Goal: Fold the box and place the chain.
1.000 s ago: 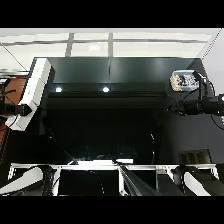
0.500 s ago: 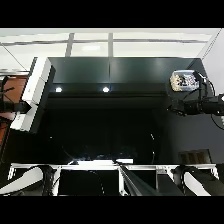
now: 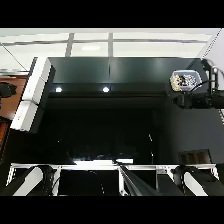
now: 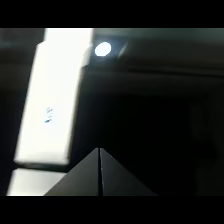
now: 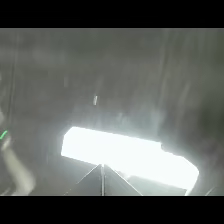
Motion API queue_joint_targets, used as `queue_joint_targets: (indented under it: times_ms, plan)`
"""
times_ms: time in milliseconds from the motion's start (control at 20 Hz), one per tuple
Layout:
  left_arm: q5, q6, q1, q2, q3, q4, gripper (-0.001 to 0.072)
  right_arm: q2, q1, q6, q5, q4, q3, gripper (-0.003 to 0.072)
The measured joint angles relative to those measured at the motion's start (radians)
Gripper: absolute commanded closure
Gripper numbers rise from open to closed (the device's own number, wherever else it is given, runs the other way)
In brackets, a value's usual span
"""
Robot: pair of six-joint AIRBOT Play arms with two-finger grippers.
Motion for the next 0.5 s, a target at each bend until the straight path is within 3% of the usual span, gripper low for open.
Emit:
queue_joint_targets:
  times_ms: [150, 300, 500]
  plan:
    - [0.0, 0.127, -0.067, 0.154, -0.116, -0.155, 0.0682, 0.093, 0.056, -0.079, -0.238, -0.05, -0.085, 0.0672]
    - [0.155, 0.204, -0.158, 0.294, -0.288, -0.22, 0.0681, 0.131, 0.069, -0.114, -0.498, -0.093, -0.22, 0.0671]
    - [0.301, 0.249, -0.227, 0.375, -0.42, -0.255, 0.0683, 0.147, 0.061, -0.132, -0.645, -0.127, -0.323, 0.0671]
